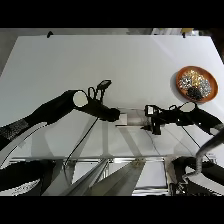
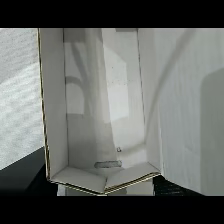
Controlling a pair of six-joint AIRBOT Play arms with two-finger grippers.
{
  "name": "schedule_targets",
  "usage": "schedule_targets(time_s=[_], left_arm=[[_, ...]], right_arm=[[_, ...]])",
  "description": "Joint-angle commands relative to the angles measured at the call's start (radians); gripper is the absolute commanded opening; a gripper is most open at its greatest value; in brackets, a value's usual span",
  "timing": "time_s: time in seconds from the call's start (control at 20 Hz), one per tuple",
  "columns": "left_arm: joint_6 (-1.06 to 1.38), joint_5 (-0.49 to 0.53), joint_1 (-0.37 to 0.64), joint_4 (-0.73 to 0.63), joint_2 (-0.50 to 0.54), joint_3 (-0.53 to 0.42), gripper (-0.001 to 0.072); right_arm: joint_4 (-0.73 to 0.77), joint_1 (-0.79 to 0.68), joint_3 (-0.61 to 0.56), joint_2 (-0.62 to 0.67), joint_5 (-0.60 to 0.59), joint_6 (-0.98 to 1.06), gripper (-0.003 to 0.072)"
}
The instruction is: Fold the box and place the chain.
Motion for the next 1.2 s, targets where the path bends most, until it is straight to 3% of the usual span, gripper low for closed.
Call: schedule_targets(time_s=[0.0,0.15,0.25,0.6,0.75,0.95,1.15], left_arm=[[-0.084,0.007,-0.039,0.070,-0.023,0.045,0.0215],[-0.143,0.008,-0.066,0.112,-0.046,0.056,0.0226],[-0.209,0.008,-0.078,0.165,-0.048,0.063,0.0275],[-0.412,-0.005,-0.129,0.286,-0.076,0.116,0.0274],[-0.515,-0.059,-0.161,0.372,-0.124,0.183,0.0274],[-0.646,-0.222,-0.194,0.465,-0.214,0.288,0.0272],[-0.742,-0.252,-0.205,0.473,-0.252,0.308,0.0270]], right_arm=[[0.000,0.000,0.000,0.000,0.000,0.000,0.0403],[0.000,0.000,0.000,0.000,0.000,0.000,0.0403],[0.000,0.000,0.001,0.000,0.000,0.000,0.0403],[0.000,0.000,0.000,0.000,0.000,0.000,0.0403],[0.000,0.000,0.001,0.000,0.000,0.000,0.0403],[0.000,0.000,0.000,0.000,0.000,0.000,0.0403],[0.000,0.000,0.000,0.000,0.000,0.000,0.0403]])
